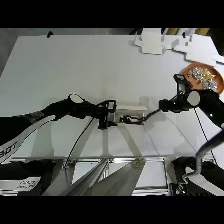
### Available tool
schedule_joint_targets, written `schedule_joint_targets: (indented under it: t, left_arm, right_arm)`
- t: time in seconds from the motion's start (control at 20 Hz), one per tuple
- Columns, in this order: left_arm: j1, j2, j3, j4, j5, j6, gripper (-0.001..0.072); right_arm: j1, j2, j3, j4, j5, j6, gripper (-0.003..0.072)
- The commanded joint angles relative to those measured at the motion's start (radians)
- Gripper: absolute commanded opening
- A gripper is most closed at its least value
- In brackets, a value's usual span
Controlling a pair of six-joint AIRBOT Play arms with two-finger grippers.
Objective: Fold the box and place the chain.
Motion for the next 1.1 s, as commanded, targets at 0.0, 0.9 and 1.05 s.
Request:
schedule_joint_targets:
  t: [0.0,0.9,1.05]
  left_arm:
    - [0.000,0.000,0.000,0.000,0.000,0.000,0.0154]
    - [0.000,0.000,0.000,0.000,0.000,0.000,0.0154]
    - [0.000,0.000,0.000,0.000,0.000,0.000,0.0154]
  right_arm:
    - [-0.001,-0.006,-0.001,0.005,-0.045,0.026,0.0290]
    - [0.002,-0.117,-0.001,0.034,-0.059,0.009,0.0013]
    - [0.029,-0.065,-0.001,0.021,-0.032,-0.017,0.0012]
